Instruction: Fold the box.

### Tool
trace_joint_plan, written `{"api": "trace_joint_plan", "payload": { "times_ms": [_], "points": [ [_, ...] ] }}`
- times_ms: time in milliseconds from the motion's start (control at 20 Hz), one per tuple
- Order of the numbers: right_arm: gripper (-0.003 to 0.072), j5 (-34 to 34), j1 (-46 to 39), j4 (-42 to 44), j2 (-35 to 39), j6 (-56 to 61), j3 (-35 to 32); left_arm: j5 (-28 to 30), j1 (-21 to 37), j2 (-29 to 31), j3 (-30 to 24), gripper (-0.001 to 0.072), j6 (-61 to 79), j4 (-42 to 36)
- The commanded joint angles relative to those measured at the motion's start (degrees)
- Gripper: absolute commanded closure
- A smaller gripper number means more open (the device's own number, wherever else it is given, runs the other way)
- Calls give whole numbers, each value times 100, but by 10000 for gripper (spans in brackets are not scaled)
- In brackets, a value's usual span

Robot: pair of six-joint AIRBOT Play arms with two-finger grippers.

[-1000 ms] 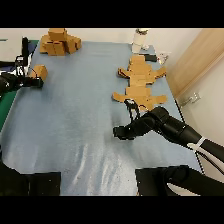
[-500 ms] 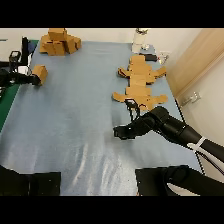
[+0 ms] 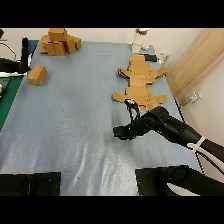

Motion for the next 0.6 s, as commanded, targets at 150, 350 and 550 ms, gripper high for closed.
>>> {"api": "trace_joint_plan", "payload": {
  "times_ms": [150, 350, 550],
  "points": [
    [681, 125, 4, 398, -2, -2, 7, -2398, -664, 798, -160, 702, -702, -407],
    [681, 269, -90, 396, -297, -332, 282, -1620, -2020, 1801, -1705, 703, -1196, -42],
    [682, 63, -319, 420, -1375, -962, 1462, -931, -3600, 2430, -3143, 703, -1998, 778]
  ]
}}
